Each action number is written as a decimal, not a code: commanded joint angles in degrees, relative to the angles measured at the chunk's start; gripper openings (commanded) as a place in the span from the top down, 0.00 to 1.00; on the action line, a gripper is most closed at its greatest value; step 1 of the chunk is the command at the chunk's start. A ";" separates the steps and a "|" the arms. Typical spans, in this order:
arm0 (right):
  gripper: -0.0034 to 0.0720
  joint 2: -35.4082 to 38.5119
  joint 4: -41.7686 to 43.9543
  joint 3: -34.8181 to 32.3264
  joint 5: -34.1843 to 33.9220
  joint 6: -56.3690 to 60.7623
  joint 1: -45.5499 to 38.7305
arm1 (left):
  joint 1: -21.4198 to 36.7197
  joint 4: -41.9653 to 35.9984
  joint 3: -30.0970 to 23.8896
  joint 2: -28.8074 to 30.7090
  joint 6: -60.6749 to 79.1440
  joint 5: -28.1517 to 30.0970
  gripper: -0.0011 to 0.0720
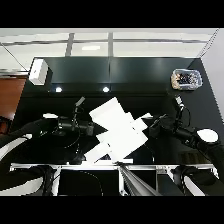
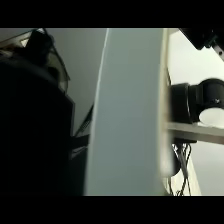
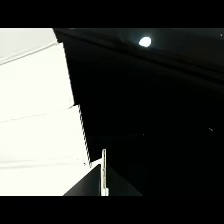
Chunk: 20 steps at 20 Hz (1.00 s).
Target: Fold the box and place the chain.
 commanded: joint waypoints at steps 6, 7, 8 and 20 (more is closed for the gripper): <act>0.08 0.02 -3.82 1.33 -1.51 5.46 -2.54 | -0.52 11.28 7.32 -1.14 0.04 -4.57 0.95; 0.08 0.02 -8.50 2.99 0.72 8.04 -4.46 | -0.52 12.24 8.39 -1.11 0.04 -4.59 0.96; 0.09 0.02 -15.13 5.35 3.48 11.69 -6.62 | -0.55 14.03 9.70 -0.98 0.09 -4.44 0.96; 0.09 0.00 -36.59 12.07 13.05 4.81 -9.62 | -11.85 34.64 12.50 4.48 18.08 22.34 0.95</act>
